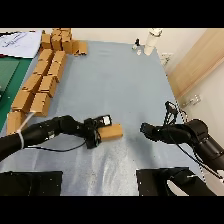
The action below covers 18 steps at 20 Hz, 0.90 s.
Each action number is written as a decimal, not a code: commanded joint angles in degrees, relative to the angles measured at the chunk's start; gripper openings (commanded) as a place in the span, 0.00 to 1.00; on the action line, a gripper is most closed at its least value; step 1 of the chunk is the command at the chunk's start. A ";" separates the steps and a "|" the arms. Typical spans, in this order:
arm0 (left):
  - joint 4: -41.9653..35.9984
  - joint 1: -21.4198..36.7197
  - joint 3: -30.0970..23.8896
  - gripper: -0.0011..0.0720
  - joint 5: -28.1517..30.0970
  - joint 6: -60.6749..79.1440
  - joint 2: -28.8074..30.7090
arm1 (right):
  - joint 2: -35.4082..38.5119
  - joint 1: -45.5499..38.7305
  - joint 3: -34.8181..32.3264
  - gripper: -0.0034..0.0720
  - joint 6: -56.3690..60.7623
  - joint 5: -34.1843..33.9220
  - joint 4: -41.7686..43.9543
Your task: Fold the box.
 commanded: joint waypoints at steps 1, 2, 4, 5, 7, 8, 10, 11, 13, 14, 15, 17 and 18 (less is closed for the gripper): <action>7.21 5.60 0.07 0.71 -0.66 -17.97 5.57 | -2.58 -0.35 0.04 0.05 0.42 1.73 0.72; 10.08 8.39 0.07 0.71 -2.29 -24.35 7.78 | -2.93 -0.35 0.04 0.05 0.42 1.86 0.72; 16.20 14.71 0.07 0.71 -9.77 -36.11 12.39 | -2.93 -0.35 0.04 0.05 0.31 2.05 0.50; 19.17 18.03 0.07 0.71 -14.78 -41.33 14.62 | -2.93 -0.35 0.04 0.05 -0.15 2.29 0.42; 24.28 23.65 0.07 0.71 -24.13 -48.81 18.16 | -2.93 -0.35 0.02 0.05 -1.29 2.75 0.13; 26.88 26.21 0.07 0.71 -28.35 -52.28 19.69 | -2.93 -0.35 0.02 0.05 -1.40 3.02 -0.04; 31.28 30.32 0.04 0.71 -35.04 -58.62 22.01 | -2.93 -0.35 0.00 0.05 -2.36 3.54 -0.22; 32.72 31.98 0.04 0.71 -37.97 -61.44 22.88 | -2.93 -0.35 0.00 0.05 -2.80 3.69 -0.22; 33.66 34.60 0.04 0.71 -43.43 -64.65 24.46 | -2.93 -0.35 0.00 0.05 -3.91 3.72 -0.22; 33.66 35.34 0.04 0.71 -45.77 -65.81 25.05 | -2.93 -0.35 0.00 0.05 -4.37 3.72 -0.24; 33.70 35.78 0.04 0.71 -48.28 -67.45 25.62 | -2.93 -0.35 0.00 0.05 -4.81 3.74 -0.26; 33.88 35.93 0.02 0.71 -52.54 -71.14 26.21 | -2.93 -0.35 0.00 0.05 -5.01 3.78 -0.46; 34.05 35.93 0.02 0.71 -54.16 -73.26 26.23 | -2.93 -0.35 0.00 0.05 -5.27 3.89 -0.46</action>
